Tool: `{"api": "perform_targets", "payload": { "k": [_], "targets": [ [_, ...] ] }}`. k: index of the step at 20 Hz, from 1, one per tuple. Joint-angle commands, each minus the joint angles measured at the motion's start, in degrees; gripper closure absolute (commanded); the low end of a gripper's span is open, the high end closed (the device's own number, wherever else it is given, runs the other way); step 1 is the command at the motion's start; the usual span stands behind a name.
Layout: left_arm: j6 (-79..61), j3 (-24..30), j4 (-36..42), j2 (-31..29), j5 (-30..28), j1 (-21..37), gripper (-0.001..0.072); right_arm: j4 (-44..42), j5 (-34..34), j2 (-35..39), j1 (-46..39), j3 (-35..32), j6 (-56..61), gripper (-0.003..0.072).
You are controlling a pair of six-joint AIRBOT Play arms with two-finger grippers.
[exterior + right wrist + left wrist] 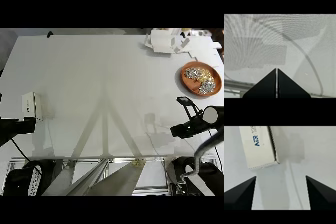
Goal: Fold the box and place the chain.
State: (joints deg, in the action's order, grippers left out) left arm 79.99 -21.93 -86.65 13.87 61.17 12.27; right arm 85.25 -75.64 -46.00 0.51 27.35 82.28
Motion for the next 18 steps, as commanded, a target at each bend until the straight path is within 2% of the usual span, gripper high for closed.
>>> {"api": "perform_targets", "payload": {
  "k": [1, 7, 18],
  "targets": [
    [-0.02, -0.02, 2.36, -2.14, 0.59, -0.74, 0.0015, 0.0, -0.02, 0.04, -0.04, -0.04, 0.0, 0.0664],
    [0.0, -0.02, 2.27, -2.16, 0.57, -4.9, 0.0015, 0.0, -0.02, 0.04, -0.04, -0.04, 0.0, 0.0664],
    [0.0, -0.02, 2.38, -2.19, 0.59, -4.9, 0.0015, 0.0, -0.02, 0.04, -0.04, -0.04, 0.0, 0.0664]
  ]
}}
